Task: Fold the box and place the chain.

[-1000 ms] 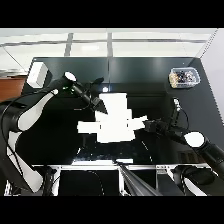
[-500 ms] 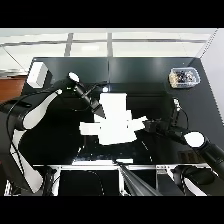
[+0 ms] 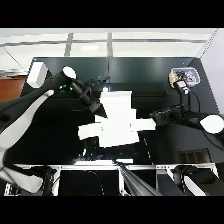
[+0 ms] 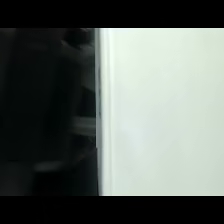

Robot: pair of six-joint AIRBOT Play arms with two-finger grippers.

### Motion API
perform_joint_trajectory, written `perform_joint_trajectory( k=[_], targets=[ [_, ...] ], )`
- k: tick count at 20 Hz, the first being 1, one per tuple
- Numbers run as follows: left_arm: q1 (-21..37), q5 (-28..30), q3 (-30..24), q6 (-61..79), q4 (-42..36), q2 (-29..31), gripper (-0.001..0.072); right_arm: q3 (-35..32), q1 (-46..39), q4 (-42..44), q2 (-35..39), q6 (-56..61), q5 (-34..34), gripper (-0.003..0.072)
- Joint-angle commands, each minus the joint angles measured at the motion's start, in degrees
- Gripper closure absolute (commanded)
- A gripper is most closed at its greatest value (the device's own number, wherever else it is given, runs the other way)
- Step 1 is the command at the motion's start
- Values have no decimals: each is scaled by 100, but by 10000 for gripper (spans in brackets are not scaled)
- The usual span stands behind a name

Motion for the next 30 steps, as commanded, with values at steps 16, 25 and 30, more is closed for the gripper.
perform_joint_trajectory(
  k=[16,25,30],
  targets=[
    [-654,3740,-2260,4433,111,1086,685,-660,315,1029,-70,-3871,234,-10],
    [-654,3755,-2260,4433,111,1086,687,-1276,1893,1204,-623,-5362,-850,-10],
    [-654,3762,-2260,4430,111,1084,686,-1285,2417,1687,-1252,-5499,-2081,-10]
  ],
)
